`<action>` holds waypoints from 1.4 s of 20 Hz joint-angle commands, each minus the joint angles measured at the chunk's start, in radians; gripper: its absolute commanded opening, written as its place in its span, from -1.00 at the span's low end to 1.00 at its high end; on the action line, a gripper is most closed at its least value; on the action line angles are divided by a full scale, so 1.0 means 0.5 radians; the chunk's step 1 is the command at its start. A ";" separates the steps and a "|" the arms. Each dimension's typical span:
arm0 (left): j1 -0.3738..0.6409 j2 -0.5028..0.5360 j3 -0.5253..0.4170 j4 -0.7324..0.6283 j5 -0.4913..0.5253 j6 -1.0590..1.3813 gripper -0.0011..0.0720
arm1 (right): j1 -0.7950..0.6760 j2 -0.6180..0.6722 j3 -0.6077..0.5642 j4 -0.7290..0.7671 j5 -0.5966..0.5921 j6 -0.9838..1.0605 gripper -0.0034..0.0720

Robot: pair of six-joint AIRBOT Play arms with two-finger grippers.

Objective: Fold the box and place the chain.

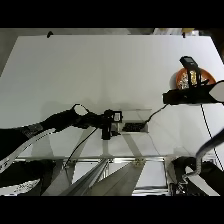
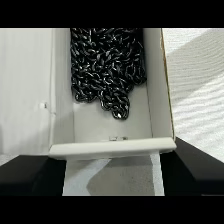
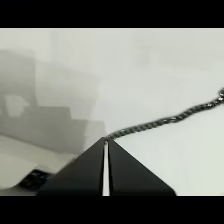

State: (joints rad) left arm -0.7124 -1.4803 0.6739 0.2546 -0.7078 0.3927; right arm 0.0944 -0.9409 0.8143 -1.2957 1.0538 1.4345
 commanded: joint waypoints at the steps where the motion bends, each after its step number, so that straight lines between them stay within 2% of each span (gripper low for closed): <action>1: 0.001 0.000 0.000 0.000 0.001 0.000 -0.23 | -0.093 -0.279 0.002 -0.104 -0.054 -0.006 -0.33; 2: 0.000 0.000 0.000 0.000 0.001 0.000 -0.23 | -0.093 -0.371 0.002 -0.119 -0.059 -0.006 -0.19; 8: 0.001 0.000 0.000 0.000 0.001 0.000 -0.23 | -0.093 -0.703 0.002 -0.185 -0.099 -0.005 -0.18; 17: 0.000 0.000 0.000 0.000 0.001 0.000 -0.23 | -0.091 -0.861 0.002 -0.238 -0.101 0.014 -0.19; 18: 0.000 0.000 0.000 0.000 0.001 0.000 -0.23 | -0.092 -0.866 0.002 -0.238 -0.102 0.014 -0.33; 19: 0.001 0.000 0.000 0.000 0.001 0.000 -0.23 | -0.092 -0.867 0.002 -0.240 -0.101 0.014 -0.67; 20: 0.000 0.000 0.000 0.001 0.001 0.000 -0.23 | -0.091 -0.865 0.002 -0.239 -0.096 0.013 -0.88; 24: 0.000 0.000 0.000 0.001 0.001 0.000 -0.23 | -0.089 -0.754 0.002 -0.238 -0.053 0.009 -0.88; 28: 0.000 0.000 0.000 0.000 0.001 0.000 -0.23 | 0.010 -0.436 0.002 -0.236 0.127 0.008 -0.88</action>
